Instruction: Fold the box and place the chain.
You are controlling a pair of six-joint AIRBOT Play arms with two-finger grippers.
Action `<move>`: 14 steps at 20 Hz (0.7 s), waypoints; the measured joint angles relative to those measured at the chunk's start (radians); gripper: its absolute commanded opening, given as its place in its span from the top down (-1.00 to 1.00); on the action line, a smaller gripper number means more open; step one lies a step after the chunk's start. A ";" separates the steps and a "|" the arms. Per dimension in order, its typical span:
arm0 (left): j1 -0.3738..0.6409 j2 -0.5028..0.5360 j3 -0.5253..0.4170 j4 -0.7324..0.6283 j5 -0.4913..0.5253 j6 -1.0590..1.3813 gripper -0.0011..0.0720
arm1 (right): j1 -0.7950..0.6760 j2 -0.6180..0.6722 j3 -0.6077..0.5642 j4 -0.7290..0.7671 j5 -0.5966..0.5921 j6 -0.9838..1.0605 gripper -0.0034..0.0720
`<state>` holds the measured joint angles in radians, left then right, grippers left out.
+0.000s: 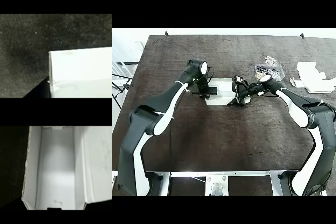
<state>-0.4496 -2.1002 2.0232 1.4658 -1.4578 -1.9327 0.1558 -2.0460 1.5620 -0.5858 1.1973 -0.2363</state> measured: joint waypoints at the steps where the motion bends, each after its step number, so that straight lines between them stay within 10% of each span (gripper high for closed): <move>1: 0.000 -0.001 0.001 0.006 0.007 0.002 -0.02 | 0.000 0.000 0.000 -0.006 -0.002 -0.002 -0.47; 5: 0.000 0.000 0.024 -0.003 -0.034 0.032 -0.37 | -0.002 0.000 0.000 -0.006 0.000 -0.002 -0.47; 14: 0.029 0.141 0.038 -0.027 -0.102 0.223 -0.38 | -0.002 0.000 0.000 -0.002 0.000 -0.001 -0.47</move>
<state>-0.4202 -1.9594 2.0613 1.4387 -1.5600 -1.7100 0.1543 -2.0460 1.5620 -0.5877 1.1976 -0.2375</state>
